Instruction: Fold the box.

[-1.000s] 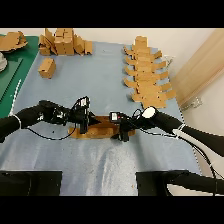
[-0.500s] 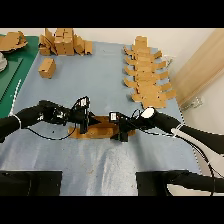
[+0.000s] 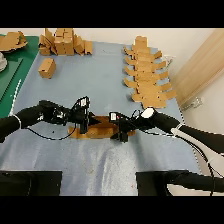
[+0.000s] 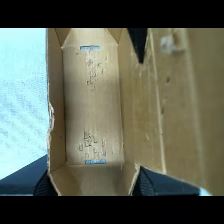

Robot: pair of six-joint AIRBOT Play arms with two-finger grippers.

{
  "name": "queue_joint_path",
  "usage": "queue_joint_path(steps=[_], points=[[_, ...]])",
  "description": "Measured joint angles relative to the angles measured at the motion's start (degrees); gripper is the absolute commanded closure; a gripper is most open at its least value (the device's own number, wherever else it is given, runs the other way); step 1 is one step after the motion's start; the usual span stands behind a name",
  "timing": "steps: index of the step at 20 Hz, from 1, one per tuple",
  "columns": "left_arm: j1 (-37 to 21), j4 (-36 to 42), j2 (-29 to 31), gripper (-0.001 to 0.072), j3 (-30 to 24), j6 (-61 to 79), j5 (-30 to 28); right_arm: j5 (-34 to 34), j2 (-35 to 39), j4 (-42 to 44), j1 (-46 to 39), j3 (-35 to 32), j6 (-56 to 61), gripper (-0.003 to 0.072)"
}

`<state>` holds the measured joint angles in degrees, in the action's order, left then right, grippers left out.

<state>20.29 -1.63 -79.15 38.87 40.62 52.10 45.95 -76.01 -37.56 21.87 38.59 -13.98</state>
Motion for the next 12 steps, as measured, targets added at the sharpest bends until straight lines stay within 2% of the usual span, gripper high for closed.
queue_joint_path(steps=[12], points=[[0.0,0.1,0.0,0.0699,0.0,0.0,0.0,0.1,0.0,0.5,0.0,0.0,0.0,0.0106]])
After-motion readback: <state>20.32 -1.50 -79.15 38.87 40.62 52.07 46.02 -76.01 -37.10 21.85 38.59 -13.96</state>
